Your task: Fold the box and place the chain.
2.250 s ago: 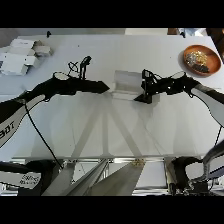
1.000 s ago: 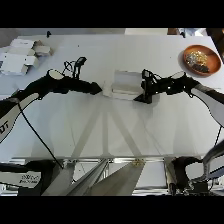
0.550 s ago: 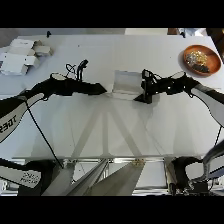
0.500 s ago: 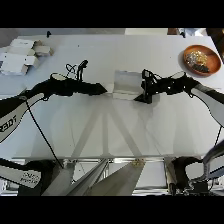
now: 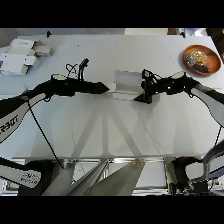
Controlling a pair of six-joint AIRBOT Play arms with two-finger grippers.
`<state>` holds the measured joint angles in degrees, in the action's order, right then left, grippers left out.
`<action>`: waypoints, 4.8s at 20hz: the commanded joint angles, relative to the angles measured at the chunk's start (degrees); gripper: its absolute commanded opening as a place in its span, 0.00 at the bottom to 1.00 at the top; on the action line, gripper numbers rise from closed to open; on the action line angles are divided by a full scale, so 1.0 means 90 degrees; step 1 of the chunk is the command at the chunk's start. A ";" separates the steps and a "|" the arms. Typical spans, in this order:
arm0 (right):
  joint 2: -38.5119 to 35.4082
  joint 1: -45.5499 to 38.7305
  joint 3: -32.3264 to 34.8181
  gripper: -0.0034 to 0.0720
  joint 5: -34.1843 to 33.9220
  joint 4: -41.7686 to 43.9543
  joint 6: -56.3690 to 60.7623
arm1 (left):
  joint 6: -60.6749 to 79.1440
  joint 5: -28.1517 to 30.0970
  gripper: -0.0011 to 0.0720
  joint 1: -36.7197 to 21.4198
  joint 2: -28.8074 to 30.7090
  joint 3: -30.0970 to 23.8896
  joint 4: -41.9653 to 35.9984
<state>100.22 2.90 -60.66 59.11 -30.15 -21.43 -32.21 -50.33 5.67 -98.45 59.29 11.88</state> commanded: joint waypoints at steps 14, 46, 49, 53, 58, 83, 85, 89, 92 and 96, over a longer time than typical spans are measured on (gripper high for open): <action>0.0002 0.0000 -0.0005 0.75 0.0000 0.0000 0.0002 | -0.0321 0.0816 0.54 0.0690 0.0085 0.0602 0.0981; 0.0002 0.0000 -0.0005 0.75 0.0000 0.0000 0.0002 | -0.4063 0.0180 0.42 0.1520 -0.0129 0.2152 0.4915; 0.0002 0.0000 -0.0005 0.75 0.0000 0.0000 0.0002 | -0.4605 -0.0087 0.55 0.1605 -0.0362 0.2380 0.4942; 0.0002 0.0000 -0.0005 0.75 0.0000 0.0000 0.0002 | -0.5549 -0.0226 0.55 0.1734 -0.0532 0.2713 0.5600; 0.0002 0.0000 -0.0005 0.75 0.0000 0.0000 0.0002 | -0.6533 -0.0517 0.47 0.2057 -0.0631 0.3206 0.6649; 0.0002 0.0000 -0.0005 0.75 0.0000 0.0000 0.0002 | -0.8684 -0.0894 0.02 0.2514 -0.0984 0.3444 0.7732; 0.0002 0.0000 -0.0005 0.75 0.0000 0.0000 0.0002 | -0.8687 -0.0811 0.02 0.2516 -0.0981 0.3444 0.7664; 0.0002 0.0000 -0.0005 0.75 0.0002 0.0000 0.0002 | -0.8704 -0.0741 0.05 0.2516 -0.0981 0.3444 0.7453; 0.0002 0.0000 -0.0005 0.75 0.0000 0.0000 0.0002 | -0.8745 -0.0743 0.31 0.2514 -0.0981 0.3444 0.7218; 0.0002 0.0000 -0.0005 0.75 0.0002 0.0000 0.0002 | -0.8757 -0.0741 0.53 0.2514 -0.0928 0.3444 0.7159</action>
<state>100.27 2.87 -60.66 58.96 -30.17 -21.45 -110.83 -57.08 28.34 -107.13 90.21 77.03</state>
